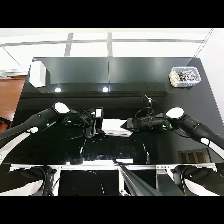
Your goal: Fold the box and place the chain.
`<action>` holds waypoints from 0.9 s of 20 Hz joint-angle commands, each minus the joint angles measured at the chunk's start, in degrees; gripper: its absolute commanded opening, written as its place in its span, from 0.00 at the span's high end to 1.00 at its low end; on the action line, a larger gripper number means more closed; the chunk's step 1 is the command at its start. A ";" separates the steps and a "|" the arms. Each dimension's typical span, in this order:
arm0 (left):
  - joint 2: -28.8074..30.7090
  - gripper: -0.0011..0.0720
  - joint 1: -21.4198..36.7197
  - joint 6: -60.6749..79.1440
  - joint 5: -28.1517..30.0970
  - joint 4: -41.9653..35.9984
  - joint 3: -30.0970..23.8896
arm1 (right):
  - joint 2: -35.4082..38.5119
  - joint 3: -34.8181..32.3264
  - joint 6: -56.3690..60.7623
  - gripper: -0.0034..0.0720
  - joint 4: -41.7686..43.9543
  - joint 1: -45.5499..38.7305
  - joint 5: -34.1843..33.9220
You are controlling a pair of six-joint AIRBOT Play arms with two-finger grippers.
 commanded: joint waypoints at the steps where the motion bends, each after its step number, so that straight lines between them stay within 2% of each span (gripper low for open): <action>1: -0.04 0.44 0.04 0.00 -0.02 -0.17 0.04 | -0.15 -0.28 9.77 0.94 -11.15 0.52 -3.87; 7: -0.04 0.44 0.07 -0.02 -0.04 -0.20 0.04 | 0.57 0.90 8.52 0.94 -12.24 0.50 -1.53; 9: -0.04 0.44 0.09 -0.02 0.04 -0.20 0.04 | 2.78 4.68 5.99 0.94 -12.41 -0.09 3.80; 11: -0.04 0.44 0.09 -0.02 0.13 -0.20 0.04 | 6.03 10.14 4.15 0.94 -12.72 -2.54 12.04; 13: -0.02 0.44 0.09 -0.79 0.13 -0.20 0.07 | 9.75 15.67 4.13 0.94 -16.83 -6.60 19.39; 15: 0.24 0.44 0.11 -2.27 0.00 -0.11 0.20 | 13.20 19.41 4.87 0.94 -21.00 -11.72 23.19; 18: 2.19 0.42 0.11 -4.98 -0.04 0.28 1.07 | 17.46 20.57 5.22 0.94 -21.92 -19.63 25.27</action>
